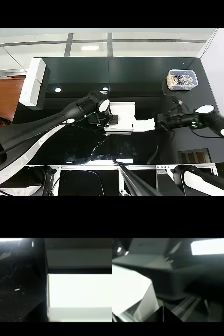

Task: Fold the box and place the chain.

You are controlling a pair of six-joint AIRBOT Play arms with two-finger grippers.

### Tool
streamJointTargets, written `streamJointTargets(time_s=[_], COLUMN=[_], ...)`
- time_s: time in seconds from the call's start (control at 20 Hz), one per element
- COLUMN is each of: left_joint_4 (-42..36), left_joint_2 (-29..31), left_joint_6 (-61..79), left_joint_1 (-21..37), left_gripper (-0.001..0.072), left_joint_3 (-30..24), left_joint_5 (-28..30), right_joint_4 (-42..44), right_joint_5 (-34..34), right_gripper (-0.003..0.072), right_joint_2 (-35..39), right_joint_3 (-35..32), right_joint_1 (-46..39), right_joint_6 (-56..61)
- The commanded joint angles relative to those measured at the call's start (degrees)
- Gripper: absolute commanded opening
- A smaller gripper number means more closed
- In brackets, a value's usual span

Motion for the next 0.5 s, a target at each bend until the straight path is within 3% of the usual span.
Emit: streamJointTargets(time_s=[0.0,0.1,0.25,0.4,0.45], left_joint_4=[0.00,0.00,0.02,0.00,0.02], left_joint_2=[-0.04,-0.04,-0.04,-0.04,-0.04], left_joint_6=[0.09,0.09,0.09,0.09,0.09], left_joint_1=[0.02,0.02,0.02,0.02,0.02], left_gripper=[0.0026,0.0026,0.0026,0.0026,0.0026], left_joint_3=[0.04,0.04,0.04,0.04,0.04], left_joint_5=[0.00,0.02,0.00,0.02,0.02], right_joint_4=[6.10,6.05,5.84,5.29,4.61], right_joint_5=[-1.64,1.09,6.01,6.56,6.34], right_gripper=[0.0046,0.0562,0.0539,0.0536,0.0441], right_joint_2=[-2.84,-2.82,-2.82,-2.82,-2.82], right_joint_3=[2.21,5.84,9.70,10.58,10.88], right_joint_1=[6.91,7.50,7.98,10.56,11.69], right_joint_6=[-4.74,-6.56,-6.82,-5.79,-5.31])
